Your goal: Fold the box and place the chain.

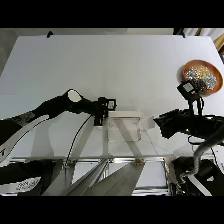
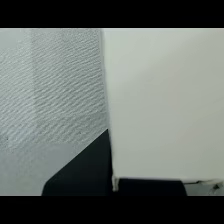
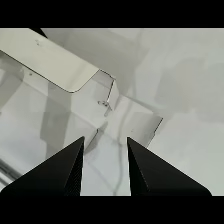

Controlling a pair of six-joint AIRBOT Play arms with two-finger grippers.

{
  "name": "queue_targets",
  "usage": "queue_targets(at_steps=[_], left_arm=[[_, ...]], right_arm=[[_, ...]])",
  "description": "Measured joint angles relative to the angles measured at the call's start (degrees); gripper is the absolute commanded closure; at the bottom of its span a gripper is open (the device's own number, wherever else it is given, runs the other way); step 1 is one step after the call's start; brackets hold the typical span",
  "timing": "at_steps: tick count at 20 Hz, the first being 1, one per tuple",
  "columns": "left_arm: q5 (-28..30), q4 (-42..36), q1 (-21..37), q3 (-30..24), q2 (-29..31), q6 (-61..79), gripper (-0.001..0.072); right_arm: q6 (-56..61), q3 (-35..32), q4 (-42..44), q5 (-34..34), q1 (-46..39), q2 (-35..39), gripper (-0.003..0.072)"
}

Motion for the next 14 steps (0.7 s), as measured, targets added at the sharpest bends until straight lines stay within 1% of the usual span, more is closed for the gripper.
queue_targets(at_steps=[14], left_arm=[[0.5,-0.3,0.0,0.0,0.0,-0.6,0.0698]], right_arm=[[0.0,0.0,0.0,-0.2,0.0,0.0,0.0390]])
